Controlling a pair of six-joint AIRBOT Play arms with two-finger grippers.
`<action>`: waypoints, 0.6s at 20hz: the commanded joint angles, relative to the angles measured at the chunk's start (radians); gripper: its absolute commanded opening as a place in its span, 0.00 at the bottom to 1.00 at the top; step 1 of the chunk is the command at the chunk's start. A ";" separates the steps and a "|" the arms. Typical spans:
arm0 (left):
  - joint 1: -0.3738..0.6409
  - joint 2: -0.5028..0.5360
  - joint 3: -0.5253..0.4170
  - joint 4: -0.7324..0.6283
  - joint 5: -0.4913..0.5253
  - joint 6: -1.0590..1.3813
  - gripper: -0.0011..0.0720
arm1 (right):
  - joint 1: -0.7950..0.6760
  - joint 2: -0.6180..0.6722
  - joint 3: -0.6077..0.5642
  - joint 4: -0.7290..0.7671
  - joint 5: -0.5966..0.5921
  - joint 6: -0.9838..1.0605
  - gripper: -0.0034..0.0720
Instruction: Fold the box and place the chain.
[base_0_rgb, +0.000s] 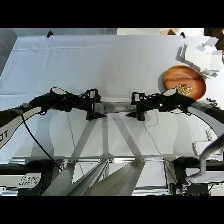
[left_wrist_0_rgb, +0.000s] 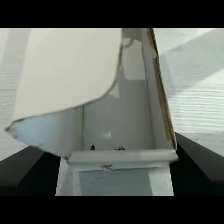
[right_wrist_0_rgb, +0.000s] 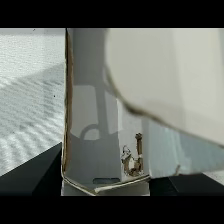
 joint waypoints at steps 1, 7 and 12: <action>-0.007 -0.001 0.003 0.003 0.015 -0.006 0.97 | 0.000 0.000 0.001 0.000 0.000 0.000 0.57; -0.034 0.000 0.005 0.024 0.065 -0.037 0.83 | 0.000 0.000 0.001 0.000 0.000 0.000 0.57; -0.034 0.001 0.005 0.024 0.064 -0.036 0.54 | 0.000 0.000 0.001 0.000 0.000 0.000 0.57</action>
